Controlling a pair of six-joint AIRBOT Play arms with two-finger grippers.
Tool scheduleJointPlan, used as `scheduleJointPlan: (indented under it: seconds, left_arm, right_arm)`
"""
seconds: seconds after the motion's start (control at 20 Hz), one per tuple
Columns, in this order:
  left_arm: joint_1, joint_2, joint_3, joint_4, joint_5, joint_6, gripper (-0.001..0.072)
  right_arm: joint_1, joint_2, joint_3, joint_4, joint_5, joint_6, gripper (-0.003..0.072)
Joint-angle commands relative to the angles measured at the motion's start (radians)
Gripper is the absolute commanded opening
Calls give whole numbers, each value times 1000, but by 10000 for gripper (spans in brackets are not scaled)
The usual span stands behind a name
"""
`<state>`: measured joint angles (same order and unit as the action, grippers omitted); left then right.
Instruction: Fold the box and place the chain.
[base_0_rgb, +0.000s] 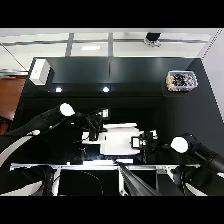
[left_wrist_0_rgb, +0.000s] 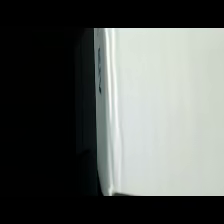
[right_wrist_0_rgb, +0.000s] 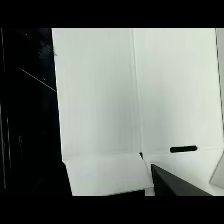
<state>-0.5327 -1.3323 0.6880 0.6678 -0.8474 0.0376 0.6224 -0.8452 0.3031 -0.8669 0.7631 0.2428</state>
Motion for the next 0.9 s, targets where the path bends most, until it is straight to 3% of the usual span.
scheduleJointPlan:
  seconds: [0.0,0.15,0.6,0.85]
  left_arm:
    - [0,-1,0,1,2,0,31]
    - [0,-1,0,1,2,0,32]
    - [0,-1,0,1,-2,0,32]
    - [0,-1,0,1,-1,0,31]
  right_arm:
    - [44,-23,0,64,-82,17,703]
    - [53,-32,7,70,-158,64,703]
    - [40,-6,152,-77,-89,152,704]
    - [-101,5,171,-68,-26,144,704]
